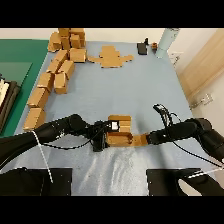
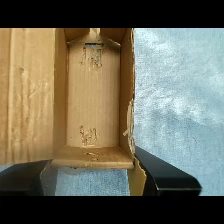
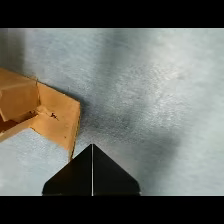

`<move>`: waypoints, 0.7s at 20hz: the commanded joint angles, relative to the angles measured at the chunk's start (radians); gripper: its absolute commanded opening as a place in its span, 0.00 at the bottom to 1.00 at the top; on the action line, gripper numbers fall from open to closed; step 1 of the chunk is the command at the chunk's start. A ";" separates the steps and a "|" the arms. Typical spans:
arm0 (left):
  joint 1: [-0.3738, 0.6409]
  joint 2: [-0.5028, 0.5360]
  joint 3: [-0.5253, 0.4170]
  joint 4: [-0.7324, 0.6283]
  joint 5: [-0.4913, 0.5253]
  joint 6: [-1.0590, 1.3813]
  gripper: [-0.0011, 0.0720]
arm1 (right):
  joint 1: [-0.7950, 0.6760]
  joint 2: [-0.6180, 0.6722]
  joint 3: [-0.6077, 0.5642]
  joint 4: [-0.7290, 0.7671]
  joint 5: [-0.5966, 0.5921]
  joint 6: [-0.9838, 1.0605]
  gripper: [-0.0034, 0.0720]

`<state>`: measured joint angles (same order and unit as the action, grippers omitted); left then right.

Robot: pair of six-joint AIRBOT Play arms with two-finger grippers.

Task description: Fold the box.

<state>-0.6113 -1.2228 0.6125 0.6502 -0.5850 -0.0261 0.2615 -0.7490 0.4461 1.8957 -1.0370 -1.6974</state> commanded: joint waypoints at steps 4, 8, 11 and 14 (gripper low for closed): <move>0.000 0.000 0.000 0.001 0.000 0.000 0.51 | 0.001 -0.082 -0.010 0.091 0.032 -0.066 0.05; 0.000 0.000 0.000 0.000 0.000 0.000 0.51 | 0.009 -0.159 -0.009 0.204 0.056 -0.144 0.05; 0.000 0.000 0.000 0.001 0.000 0.000 0.51 | 0.009 -0.138 -0.006 0.208 0.052 -0.144 0.05; 0.000 0.000 0.000 0.001 0.000 0.000 0.51 | 0.009 -0.068 0.011 0.242 0.034 -0.143 0.05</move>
